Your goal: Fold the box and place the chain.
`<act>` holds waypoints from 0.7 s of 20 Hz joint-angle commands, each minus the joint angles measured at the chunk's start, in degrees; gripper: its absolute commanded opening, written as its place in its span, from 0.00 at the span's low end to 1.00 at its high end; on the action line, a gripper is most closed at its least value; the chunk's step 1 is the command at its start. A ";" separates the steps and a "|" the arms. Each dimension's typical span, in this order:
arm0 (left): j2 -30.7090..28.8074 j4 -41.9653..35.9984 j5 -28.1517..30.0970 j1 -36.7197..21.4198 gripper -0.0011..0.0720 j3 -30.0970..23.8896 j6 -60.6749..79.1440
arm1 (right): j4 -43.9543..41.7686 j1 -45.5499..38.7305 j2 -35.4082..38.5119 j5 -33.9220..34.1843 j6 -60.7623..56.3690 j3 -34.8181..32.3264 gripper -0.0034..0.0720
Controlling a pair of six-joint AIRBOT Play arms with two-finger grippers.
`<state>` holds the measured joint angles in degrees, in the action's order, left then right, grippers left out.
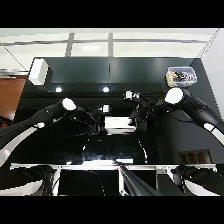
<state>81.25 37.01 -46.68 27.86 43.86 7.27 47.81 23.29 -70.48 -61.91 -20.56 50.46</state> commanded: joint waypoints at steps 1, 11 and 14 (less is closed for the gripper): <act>0.00 0.02 -0.09 0.00 0.67 0.00 0.02 | 0.00 0.04 0.07 -0.94 -0.61 -0.04 0.45; 0.00 0.02 -0.11 0.00 0.67 0.00 0.02 | 0.22 0.04 0.07 1.36 -1.99 -0.04 0.45; 0.00 0.02 -0.55 0.02 0.67 0.00 0.02 | -0.55 0.04 0.07 1.81 -2.43 -0.04 0.45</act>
<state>81.25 37.01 -46.87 27.86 43.86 7.16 47.97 23.29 -70.46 -61.06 -22.50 50.41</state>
